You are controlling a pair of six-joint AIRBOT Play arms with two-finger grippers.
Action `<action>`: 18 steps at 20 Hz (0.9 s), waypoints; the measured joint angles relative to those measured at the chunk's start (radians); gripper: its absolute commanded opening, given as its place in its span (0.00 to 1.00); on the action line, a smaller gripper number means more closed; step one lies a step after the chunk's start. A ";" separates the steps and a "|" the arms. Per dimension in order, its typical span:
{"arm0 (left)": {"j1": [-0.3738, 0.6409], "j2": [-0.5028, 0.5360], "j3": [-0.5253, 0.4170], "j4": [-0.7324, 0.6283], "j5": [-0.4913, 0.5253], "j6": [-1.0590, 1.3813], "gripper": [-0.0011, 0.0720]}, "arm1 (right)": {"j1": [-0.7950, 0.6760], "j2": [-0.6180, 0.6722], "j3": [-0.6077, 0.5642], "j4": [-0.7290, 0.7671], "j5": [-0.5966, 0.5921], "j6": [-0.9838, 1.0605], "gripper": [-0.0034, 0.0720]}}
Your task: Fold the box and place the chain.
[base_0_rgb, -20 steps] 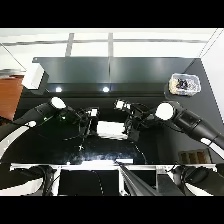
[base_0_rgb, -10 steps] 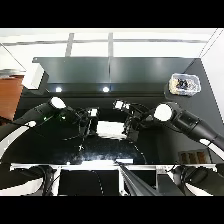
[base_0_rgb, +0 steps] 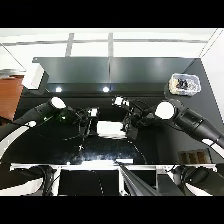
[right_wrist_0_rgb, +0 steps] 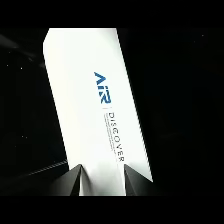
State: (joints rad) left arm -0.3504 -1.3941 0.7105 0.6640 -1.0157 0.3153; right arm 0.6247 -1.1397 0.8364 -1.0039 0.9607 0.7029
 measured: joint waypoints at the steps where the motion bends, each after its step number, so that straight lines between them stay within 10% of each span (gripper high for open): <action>1: 0.000 0.000 0.000 0.000 0.000 0.001 0.51 | 0.000 -0.001 0.001 -0.010 0.005 0.001 0.48; 3: 0.000 0.000 0.000 0.000 0.000 0.001 0.51 | 0.000 -0.005 0.001 -0.029 0.011 0.014 0.36; 18: 0.000 0.000 0.000 0.000 0.000 0.003 0.51 | 0.000 -0.009 -0.011 -0.045 0.004 0.058 0.41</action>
